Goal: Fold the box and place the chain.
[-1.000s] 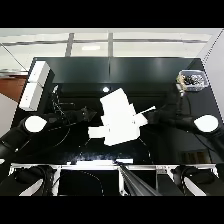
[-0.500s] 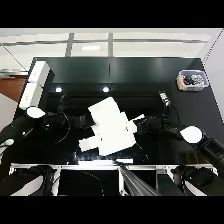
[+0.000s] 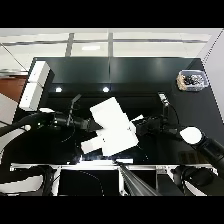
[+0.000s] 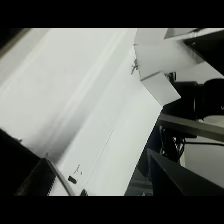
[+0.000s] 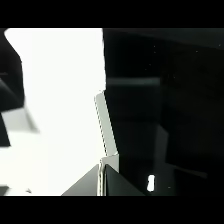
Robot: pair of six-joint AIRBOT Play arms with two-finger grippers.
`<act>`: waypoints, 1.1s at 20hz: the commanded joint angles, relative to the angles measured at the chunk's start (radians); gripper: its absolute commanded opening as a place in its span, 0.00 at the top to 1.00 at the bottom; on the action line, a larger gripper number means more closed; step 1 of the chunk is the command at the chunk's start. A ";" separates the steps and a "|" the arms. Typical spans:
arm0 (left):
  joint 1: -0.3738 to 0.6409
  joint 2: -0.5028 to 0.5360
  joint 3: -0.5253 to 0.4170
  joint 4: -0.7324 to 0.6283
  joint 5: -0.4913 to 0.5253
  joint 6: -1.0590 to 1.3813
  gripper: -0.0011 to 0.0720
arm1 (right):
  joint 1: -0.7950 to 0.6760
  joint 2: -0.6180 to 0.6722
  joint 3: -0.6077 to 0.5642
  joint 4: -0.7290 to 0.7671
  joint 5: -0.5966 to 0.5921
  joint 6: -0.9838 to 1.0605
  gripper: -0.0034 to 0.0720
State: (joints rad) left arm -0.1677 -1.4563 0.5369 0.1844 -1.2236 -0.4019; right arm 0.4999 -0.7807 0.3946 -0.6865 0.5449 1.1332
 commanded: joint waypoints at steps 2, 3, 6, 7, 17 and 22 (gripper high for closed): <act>-0.012 -0.039 0.079 0.100 -0.031 0.116 0.08 | 0.001 0.000 0.000 0.001 0.000 0.000 0.89; -0.011 -0.039 0.091 0.094 -0.021 0.106 0.09 | 0.001 0.000 0.000 -0.002 0.000 0.000 0.89; -0.013 -0.039 0.115 0.092 -0.021 0.106 0.18 | 0.001 0.000 0.000 -0.003 0.000 -0.001 0.89; -0.012 -0.039 0.118 0.093 -0.016 0.106 0.21 | 0.001 0.000 0.000 -0.004 0.000 -0.001 0.89; -0.012 -0.039 0.121 0.164 0.016 0.054 0.61 | 0.001 0.000 0.000 -0.006 0.001 -0.002 0.89; -0.013 -0.039 0.122 0.193 0.008 0.068 0.64 | 0.001 0.000 0.000 -0.006 0.001 -0.005 0.89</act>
